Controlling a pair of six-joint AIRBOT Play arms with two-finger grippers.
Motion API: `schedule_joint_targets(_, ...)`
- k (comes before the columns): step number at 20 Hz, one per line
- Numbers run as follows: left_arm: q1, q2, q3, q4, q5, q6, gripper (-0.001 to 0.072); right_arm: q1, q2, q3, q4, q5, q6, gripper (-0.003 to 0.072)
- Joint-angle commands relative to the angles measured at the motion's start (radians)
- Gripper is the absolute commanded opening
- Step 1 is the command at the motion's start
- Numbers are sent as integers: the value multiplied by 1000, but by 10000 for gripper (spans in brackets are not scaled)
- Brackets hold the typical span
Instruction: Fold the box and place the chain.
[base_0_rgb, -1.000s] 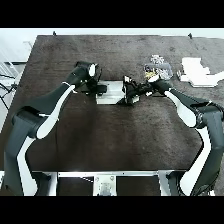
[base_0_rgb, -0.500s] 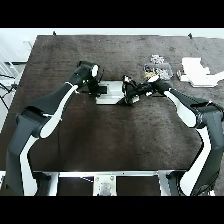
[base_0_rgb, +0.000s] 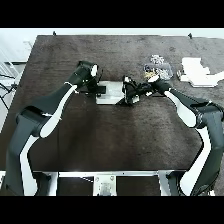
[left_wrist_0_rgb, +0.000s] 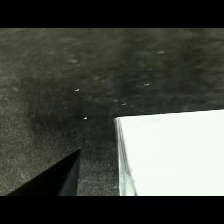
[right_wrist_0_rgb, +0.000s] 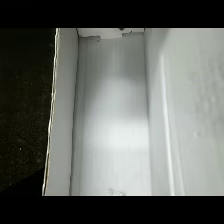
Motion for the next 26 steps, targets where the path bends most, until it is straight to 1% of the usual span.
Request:
schedule_joint_targets(1,-2,3,10,-45,-2,30,378,1,0,0,4,-1,1,522)
schedule_joint_targets(3,-2,6,39,-45,-40,60,380,1,0,0,4,-1,1,522)
schedule_joint_targets(4,-2,13,47,-45,-52,77,399,1,0,0,4,-1,2,522)
schedule_joint_targets(5,0,23,52,-50,-64,111,550,1,0,0,4,-1,1,522)
schedule_joint_targets(6,1,31,52,-53,-77,126,568,1,0,0,4,-1,1,522)
schedule_joint_targets(8,9,54,52,-52,-99,167,569,1,0,0,4,-1,1,522)
schedule_joint_targets(11,31,114,52,-53,-99,273,569,1,0,0,4,-1,2,522)
schedule_joint_targets(15,92,221,48,-54,-99,444,568,1,0,0,4,-1,2,522)
schedule_joint_targets(17,126,259,49,-82,-97,542,568,1,0,0,4,-1,2,522)
schedule_joint_targets(18,145,272,47,-134,-97,612,567,1,0,0,4,-1,1,522)
schedule_joint_targets(19,171,281,45,-215,-98,686,567,1,0,0,4,-1,2,523)
schedule_joint_targets(22,258,286,41,-549,-140,997,567,1,0,0,4,-1,2,522)
schedule_joint_targets(23,283,286,41,-599,-141,1043,567,1,0,0,4,-1,2,522)
schedule_joint_targets(24,300,286,42,-619,-127,1057,567,1,0,0,4,-1,1,522)
schedule_joint_targets(26,314,286,42,-612,-29,1058,568,1,0,0,4,-1,2,522)
